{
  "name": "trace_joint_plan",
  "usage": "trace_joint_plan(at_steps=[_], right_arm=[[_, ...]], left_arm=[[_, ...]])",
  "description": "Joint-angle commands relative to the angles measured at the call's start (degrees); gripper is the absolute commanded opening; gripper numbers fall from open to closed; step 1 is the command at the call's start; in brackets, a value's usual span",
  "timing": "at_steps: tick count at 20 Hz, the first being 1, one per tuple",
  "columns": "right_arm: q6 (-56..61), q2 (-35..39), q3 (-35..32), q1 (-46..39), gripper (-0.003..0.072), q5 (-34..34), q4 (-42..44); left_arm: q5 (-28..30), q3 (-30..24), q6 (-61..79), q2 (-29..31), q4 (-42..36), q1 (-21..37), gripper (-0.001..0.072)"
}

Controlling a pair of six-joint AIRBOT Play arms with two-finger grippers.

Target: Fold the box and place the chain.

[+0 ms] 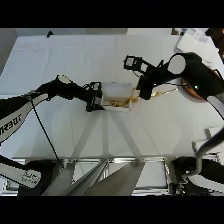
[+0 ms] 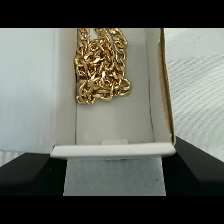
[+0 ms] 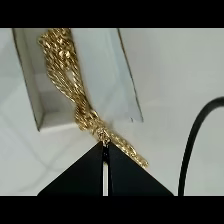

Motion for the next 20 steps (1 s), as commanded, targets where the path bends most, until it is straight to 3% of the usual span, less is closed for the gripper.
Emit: trace_joint_plan(at_steps=[1,8,9,10,11,12,20], right_arm=[[0.22,1.16,0.07,6.03,0.0008,-3.48,6.54],[2.54,-1.64,0.07,13.73,0.001,-22.25,6.99],[5.07,-2.62,0.07,13.7,0.0013,-22.21,5.9],[7.78,-3.15,0.04,13.49,0.0073,-21.64,3.23],[9.57,-3.23,0.04,13.27,0.0226,-20.41,-0.13],[10.38,-3.02,0.04,12.96,0.0273,-18.69,-2.69],[8.72,1.9,0.04,-0.22,0.0278,-6.91,-4.26]], left_arm=[[0.02,0.0,0.02,0.0,0.0,-0.02,0.0278],[0.02,0.0,0.02,0.0,0.0,-0.02,0.0278],[0.02,0.0,0.02,0.0,0.0,-0.02,0.0278],[0.02,0.0,0.02,0.0,0.0,-0.02,0.0278],[0.02,0.0,0.02,0.0,0.0,-0.02,0.0278],[0.02,0.0,0.02,0.0,0.0,-0.02,0.0278],[0.02,0.0,0.02,0.0,0.0,-0.02,0.0278]])
